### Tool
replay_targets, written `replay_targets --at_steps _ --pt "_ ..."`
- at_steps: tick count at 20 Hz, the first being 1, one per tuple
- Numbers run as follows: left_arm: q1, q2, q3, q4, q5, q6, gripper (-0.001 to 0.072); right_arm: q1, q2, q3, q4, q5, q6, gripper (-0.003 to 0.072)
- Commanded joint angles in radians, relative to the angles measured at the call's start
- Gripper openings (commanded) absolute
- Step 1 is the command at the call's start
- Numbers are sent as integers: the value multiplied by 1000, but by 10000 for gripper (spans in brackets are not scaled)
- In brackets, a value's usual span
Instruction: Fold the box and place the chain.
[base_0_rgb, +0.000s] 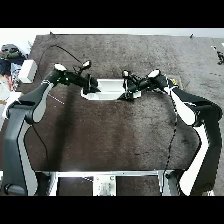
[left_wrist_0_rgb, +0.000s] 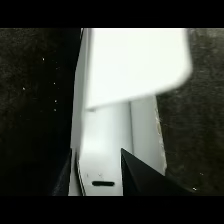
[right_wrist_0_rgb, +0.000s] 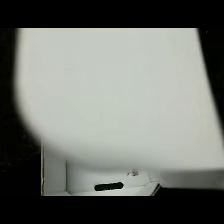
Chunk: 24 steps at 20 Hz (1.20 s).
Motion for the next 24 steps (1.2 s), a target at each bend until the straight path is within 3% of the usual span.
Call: replay_targets --at_steps 1,6,7,8,9,10,13,16,21,24 --pt "46 19 1 -23 -119 -11 325 0 0 0 -1 14 -2 454" --pt "101 79 1 -26 -223 -33 317 1 0 0 -1 14 -2 454" --pt "98 85 1 -26 -232 -37 180 1 0 0 -1 14 -2 454" --pt "92 88 1 -26 -243 -35 89 0 0 0 -1 14 -2 454" --pt "81 87 0 -24 -247 -37 91 0 0 0 -1 14 -2 454" --pt "69 87 0 -17 -248 -42 11 1 0 0 -1 14 -2 455" --pt "24 87 0 -17 -205 -42 11 0 0 0 -1 14 -2 454" --pt "-18 87 0 -29 -79 -42 12 0 0 0 -1 14 -2 454" --pt "-29 87 0 -140 93 -41 12 0 0 0 -1 14 -2 454" --pt "-29 77 -1 -125 151 -59 12 0 0 0 -1 14 -2 455"
